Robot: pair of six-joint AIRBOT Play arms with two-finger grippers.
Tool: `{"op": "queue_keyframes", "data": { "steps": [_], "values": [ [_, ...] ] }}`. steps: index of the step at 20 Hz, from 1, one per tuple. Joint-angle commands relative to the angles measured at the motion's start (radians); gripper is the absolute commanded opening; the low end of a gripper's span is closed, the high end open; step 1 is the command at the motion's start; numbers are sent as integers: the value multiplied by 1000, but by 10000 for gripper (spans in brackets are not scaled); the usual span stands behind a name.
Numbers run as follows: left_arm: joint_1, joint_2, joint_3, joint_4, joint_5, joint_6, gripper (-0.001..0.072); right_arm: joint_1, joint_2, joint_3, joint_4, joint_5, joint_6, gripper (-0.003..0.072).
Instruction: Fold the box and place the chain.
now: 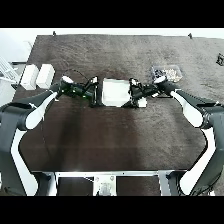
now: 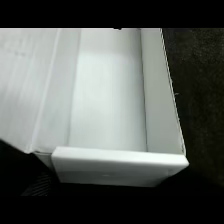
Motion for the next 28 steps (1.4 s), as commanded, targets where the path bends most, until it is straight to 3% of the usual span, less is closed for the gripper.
{"op": "queue_keyframes", "data": {
  "steps": [1,28],
  "values": [
    [-6,-3,0,-28,-1,20,710,0,0,0,2,-3,0,592],
    [-51,-20,0,-61,99,30,708,0,0,0,2,-3,0,592]
  ]
}}
